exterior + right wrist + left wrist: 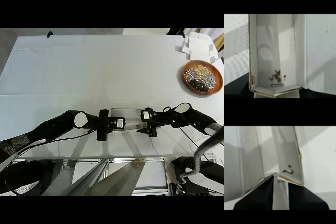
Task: Fold the box and place the chain.
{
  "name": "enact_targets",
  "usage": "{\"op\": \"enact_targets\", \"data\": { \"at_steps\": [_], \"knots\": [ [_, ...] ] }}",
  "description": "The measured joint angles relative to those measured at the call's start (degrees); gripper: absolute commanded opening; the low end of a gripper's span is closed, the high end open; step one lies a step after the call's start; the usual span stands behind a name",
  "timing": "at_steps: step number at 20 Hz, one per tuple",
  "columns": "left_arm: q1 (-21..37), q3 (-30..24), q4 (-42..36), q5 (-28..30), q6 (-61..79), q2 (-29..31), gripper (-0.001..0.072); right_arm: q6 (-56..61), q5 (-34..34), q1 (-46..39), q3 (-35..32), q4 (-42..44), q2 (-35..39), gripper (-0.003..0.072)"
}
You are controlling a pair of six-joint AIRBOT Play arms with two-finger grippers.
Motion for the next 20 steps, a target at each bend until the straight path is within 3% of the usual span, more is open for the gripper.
{"op": "enact_targets", "data": {
  "at_steps": [8,9,10,11,13,14,16,17,20],
  "knots": [
    [-0.22,-0.02,-2.38,3.21,-0.09,-0.48,0.0220,0.04,-0.02,-0.02,0.02,0.04,0.00,0.0318],
    [-0.22,-0.02,-2.56,3.28,-0.09,-0.48,0.0301,0.04,-0.02,-0.02,0.00,0.04,0.00,0.0318],
    [-0.22,-0.02,-2.73,3.26,-0.09,-0.48,0.0448,0.04,-0.07,-0.02,0.00,0.04,0.00,0.0318],
    [-0.24,-0.02,-2.84,3.23,-0.15,-0.48,0.0523,0.04,-0.20,-0.02,0.02,0.07,0.00,0.0318],
    [-0.24,-0.02,-2.95,3.17,-0.20,-0.48,0.0506,0.04,-0.22,-0.02,0.02,0.07,0.00,0.0318],
    [-0.24,-0.02,-2.95,3.13,-0.24,-0.48,0.0429,0.04,-0.20,-0.02,0.02,0.07,0.00,0.0318],
    [-0.24,-0.02,-2.91,3.13,-0.70,-0.46,0.0127,0.04,0.02,-0.02,0.02,0.04,0.00,0.0318],
    [-0.24,-0.02,-2.93,2.93,-1.18,-0.26,0.0014,0.04,0.22,0.00,0.00,0.02,0.00,0.0318],
    [0.07,-0.02,-2.82,1.11,-2.89,1.44,0.0000,0.02,0.24,0.00,0.00,0.02,0.00,0.0318]
  ]
}}
